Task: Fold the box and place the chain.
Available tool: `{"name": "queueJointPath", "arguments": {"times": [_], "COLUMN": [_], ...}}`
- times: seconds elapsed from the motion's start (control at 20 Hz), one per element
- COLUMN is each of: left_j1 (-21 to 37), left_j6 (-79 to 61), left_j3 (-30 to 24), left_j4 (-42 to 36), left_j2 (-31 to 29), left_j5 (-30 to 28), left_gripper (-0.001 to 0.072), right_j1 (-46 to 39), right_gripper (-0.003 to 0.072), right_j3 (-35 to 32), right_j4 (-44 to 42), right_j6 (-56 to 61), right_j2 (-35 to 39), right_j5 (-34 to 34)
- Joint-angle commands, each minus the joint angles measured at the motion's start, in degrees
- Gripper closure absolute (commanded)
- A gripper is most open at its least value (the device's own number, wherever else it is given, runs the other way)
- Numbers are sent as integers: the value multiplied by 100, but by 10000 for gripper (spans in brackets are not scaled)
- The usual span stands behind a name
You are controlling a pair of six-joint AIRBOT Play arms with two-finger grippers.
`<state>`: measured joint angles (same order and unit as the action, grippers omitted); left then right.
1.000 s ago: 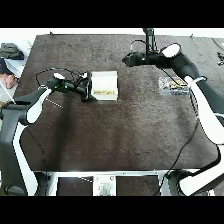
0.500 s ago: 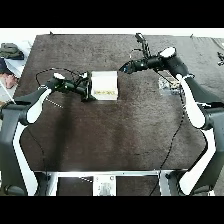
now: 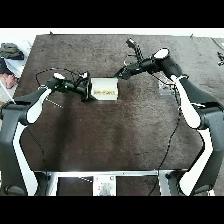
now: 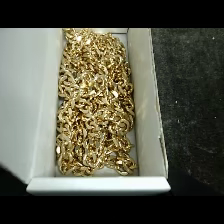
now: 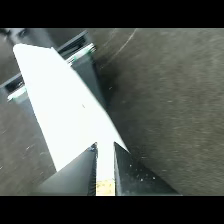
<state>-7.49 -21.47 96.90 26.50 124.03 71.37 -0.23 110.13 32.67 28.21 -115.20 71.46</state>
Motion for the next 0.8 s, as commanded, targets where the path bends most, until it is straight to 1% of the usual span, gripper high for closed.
{"name": "queueJointPath", "arguments": {"times": [0.0, 0.2, 0.25, 0.3, 0.7, 0.75], "left_j1": [4, 4, 4, 4, 4, 4], "left_j6": [0, 0, -2, 0, 0, 0], "left_j3": [7, 7, 7, 7, 7, 7], "left_j4": [2, 2, 2, 2, 2, 2], "left_j2": [-4, -4, -4, -4, -4, -4], "left_j5": [-2, -2, -2, -2, -2, -2], "left_gripper": [365, 365, 364, 365, 365, 365], "right_j1": [68, 361, 446, 522, 813, 841], "right_gripper": [512, 509, 444, 397, 399, 379], "right_j3": [4, 4, 4, 4, 2, 4], "right_j4": [57, 734, 938, 1067, 1086, 1088], "right_j6": [-378, -684, -782, -870, -1521, -1567], "right_j2": [-2, 9, 7, 7, 7, 7], "right_j5": [518, 501, 448, 387, 203, 142]}}
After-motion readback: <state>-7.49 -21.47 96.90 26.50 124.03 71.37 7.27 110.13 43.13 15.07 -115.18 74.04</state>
